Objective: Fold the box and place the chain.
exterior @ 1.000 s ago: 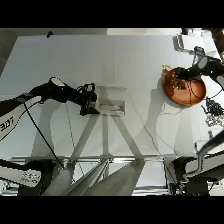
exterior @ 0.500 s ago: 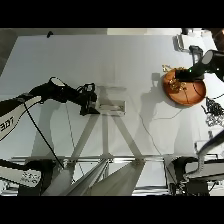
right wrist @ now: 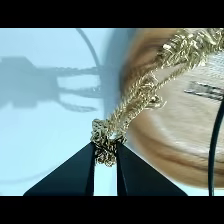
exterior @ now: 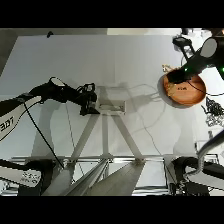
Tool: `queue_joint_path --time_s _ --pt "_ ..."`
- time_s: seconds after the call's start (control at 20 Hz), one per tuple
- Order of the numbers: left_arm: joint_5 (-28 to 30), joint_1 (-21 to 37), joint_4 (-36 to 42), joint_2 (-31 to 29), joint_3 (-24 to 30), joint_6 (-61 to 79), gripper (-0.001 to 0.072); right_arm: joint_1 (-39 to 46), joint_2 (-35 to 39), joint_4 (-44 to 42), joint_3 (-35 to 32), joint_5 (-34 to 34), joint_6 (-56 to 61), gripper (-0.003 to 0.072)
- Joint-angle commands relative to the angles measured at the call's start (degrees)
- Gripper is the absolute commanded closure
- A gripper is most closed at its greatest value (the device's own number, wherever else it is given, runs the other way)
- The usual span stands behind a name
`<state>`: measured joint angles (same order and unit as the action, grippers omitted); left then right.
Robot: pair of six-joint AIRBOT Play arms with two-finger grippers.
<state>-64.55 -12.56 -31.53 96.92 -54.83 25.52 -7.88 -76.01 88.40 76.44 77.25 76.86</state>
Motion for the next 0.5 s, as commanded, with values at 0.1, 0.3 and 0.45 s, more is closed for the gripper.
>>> queue_joint_path --time_s 0.1,0.3,0.45 --pt "0.02 0.00 -0.02 0.02 0.00 0.02 0.0271 -11.96 3.91 -0.63 0.04 2.91 1.18 0.0680" --pt "0.02 0.02 -0.02 0.02 0.00 0.02 0.0271 -18.62 3.91 -5.55 0.04 2.16 1.09 0.0679" --pt "0.02 0.02 -0.02 0.02 0.00 0.00 0.0271 -22.56 3.89 -9.42 0.04 -0.76 1.03 0.0678"
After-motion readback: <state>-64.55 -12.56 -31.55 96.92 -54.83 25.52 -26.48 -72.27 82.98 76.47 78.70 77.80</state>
